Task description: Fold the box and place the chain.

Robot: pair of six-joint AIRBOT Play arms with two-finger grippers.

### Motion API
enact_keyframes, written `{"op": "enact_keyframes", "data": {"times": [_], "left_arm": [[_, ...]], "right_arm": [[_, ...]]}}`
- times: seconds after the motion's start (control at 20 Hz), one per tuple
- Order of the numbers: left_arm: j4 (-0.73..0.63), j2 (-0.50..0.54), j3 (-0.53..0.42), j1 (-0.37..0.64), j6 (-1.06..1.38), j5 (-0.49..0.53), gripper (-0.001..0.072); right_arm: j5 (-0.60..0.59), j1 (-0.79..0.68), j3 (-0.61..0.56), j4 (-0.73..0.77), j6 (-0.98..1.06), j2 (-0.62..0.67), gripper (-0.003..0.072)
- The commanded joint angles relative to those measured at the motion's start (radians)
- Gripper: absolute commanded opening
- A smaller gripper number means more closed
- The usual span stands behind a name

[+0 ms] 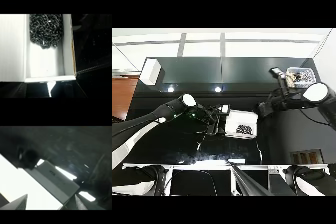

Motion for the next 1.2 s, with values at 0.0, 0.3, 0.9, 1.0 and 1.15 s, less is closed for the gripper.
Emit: {"op": "enact_keyframes", "data": {"times": [0.0, 0.3, 0.9, 1.0, 1.15], "left_arm": [[0.008, -0.001, -0.001, 0.000, -0.001, 0.004, 0.0477], [0.008, -0.001, -0.001, 0.000, -0.001, 0.005, 0.0478], [0.008, -0.001, -0.001, 0.000, -0.001, 0.007, 0.0480], [0.008, -0.001, -0.001, 0.000, -0.001, 0.007, 0.0480], [0.008, -0.001, -0.001, 0.000, -0.001, 0.007, 0.0480]], "right_arm": [[0.062, 0.050, 0.004, -0.001, -0.364, -0.025, 0.0716], [0.120, 0.071, -0.017, 0.010, -0.497, -0.025, 0.0666], [0.046, 0.112, -0.104, 0.048, -0.589, -0.023, 0.0424], [0.050, 0.112, -0.103, 0.052, -0.589, -0.023, 0.0423], [0.055, 0.112, -0.103, 0.052, -0.588, -0.013, 0.0306]]}}
